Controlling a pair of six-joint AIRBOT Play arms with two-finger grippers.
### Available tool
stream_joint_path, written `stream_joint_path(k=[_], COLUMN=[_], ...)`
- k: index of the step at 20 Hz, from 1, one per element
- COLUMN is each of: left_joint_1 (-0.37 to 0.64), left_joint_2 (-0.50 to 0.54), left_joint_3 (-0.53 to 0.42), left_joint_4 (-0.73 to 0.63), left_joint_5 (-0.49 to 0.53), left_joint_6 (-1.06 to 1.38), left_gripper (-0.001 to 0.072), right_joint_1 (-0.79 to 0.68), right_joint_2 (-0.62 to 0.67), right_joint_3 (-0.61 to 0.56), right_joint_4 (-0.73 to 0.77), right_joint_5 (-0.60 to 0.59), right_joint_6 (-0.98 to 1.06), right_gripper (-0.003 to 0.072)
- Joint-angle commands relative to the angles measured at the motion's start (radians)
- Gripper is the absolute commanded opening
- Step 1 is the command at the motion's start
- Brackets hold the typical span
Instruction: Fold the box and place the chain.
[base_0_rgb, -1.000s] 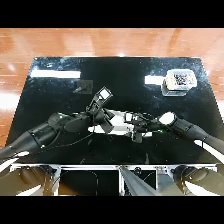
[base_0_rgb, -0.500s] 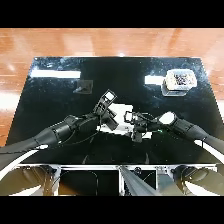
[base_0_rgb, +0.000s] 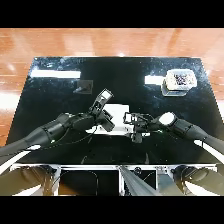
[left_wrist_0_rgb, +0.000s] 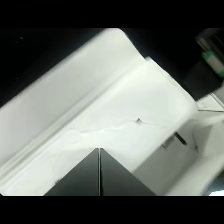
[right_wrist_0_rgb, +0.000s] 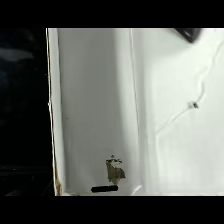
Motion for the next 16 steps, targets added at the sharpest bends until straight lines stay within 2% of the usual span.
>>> stream_joint_path(k=[1,4,7,9,10,12,13,14,16], left_joint_1=[0.021,0.022,0.053,0.117,0.158,0.250,0.284,0.301,0.307], left_joint_2=[0.090,0.153,0.222,0.280,0.309,0.345,0.341,0.329,0.294], left_joint_3=[0.001,0.001,0.000,-0.012,-0.029,-0.081,-0.102,-0.117,-0.123], left_joint_4=[0.066,0.122,0.280,0.394,0.432,0.418,0.351,0.265,0.153], left_joint_5=[0.103,0.214,0.403,0.506,0.507,0.433,0.428,0.438,0.436], left_joint_6=[-0.002,-0.002,-0.074,-0.109,-0.108,-0.040,0.069,0.204,0.340], left_gripper=[0.0019,0.0019,0.0019,0.0019,0.0019,0.0022,0.0022,0.0056,0.0630], right_joint_1=[0.000,0.000,0.000,0.000,0.000,0.000,0.000,0.000,0.000], right_joint_2=[0.001,0.001,0.001,0.001,0.001,0.001,0.001,0.001,0.001], right_joint_3=[0.000,0.000,0.000,0.000,0.000,0.000,0.000,0.000,0.000], right_joint_4=[-0.001,-0.001,-0.001,-0.001,-0.001,-0.001,-0.001,-0.001,-0.001], right_joint_5=[0.005,0.006,0.007,0.007,0.007,0.007,0.006,0.006,0.003], right_joint_6=[0.003,0.003,0.003,0.003,0.003,0.003,0.003,0.003,0.003], right_gripper=[0.0546,0.0546,0.0546,0.0546,0.0546,0.0546,0.0546,0.0546,0.0546])
